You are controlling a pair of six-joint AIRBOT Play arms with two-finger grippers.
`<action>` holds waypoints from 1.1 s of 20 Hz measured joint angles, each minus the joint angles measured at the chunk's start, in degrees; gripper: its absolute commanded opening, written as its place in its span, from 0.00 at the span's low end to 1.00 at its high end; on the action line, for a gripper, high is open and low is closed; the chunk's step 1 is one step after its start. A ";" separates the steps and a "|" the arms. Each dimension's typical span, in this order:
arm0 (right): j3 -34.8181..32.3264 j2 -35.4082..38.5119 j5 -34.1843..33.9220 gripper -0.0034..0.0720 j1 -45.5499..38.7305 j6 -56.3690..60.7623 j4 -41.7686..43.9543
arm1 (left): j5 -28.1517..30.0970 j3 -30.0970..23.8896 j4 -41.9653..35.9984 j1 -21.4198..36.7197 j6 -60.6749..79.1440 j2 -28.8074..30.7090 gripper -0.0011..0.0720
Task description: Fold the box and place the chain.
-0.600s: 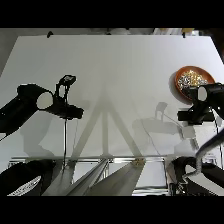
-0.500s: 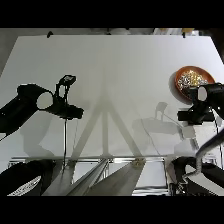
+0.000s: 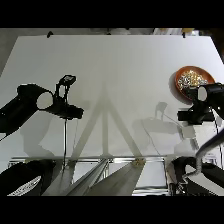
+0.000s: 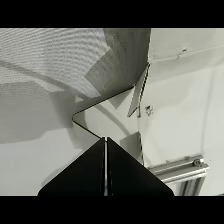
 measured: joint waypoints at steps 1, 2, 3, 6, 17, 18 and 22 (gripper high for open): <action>-0.02 0.00 -0.46 0.07 0.00 -0.04 -0.02 | 0.00 0.00 0.00 0.00 0.00 0.00 0.03; -0.02 0.00 -0.98 0.07 0.00 -0.11 -0.04 | 0.02 0.00 0.00 0.00 0.00 0.00 0.03; 0.00 0.00 -1.68 0.07 0.00 -0.13 -0.04 | 0.00 0.00 0.00 0.00 0.00 0.00 0.03; 1.09 0.07 -2.45 0.06 -0.35 -3.61 -1.33 | 0.02 0.00 0.00 0.00 0.00 0.00 0.03; 13.18 -0.79 -9.46 0.59 -32.30 -21.59 -10.10 | 0.02 0.00 -0.17 0.00 0.00 0.00 0.03; 13.33 -1.70 -10.67 0.59 -35.21 -22.95 -9.86 | 0.00 0.00 -0.20 0.00 0.00 0.00 0.03; 13.68 -6.78 -13.40 0.57 -43.60 -27.26 -9.29 | 0.02 0.00 -0.42 0.00 0.00 0.00 0.03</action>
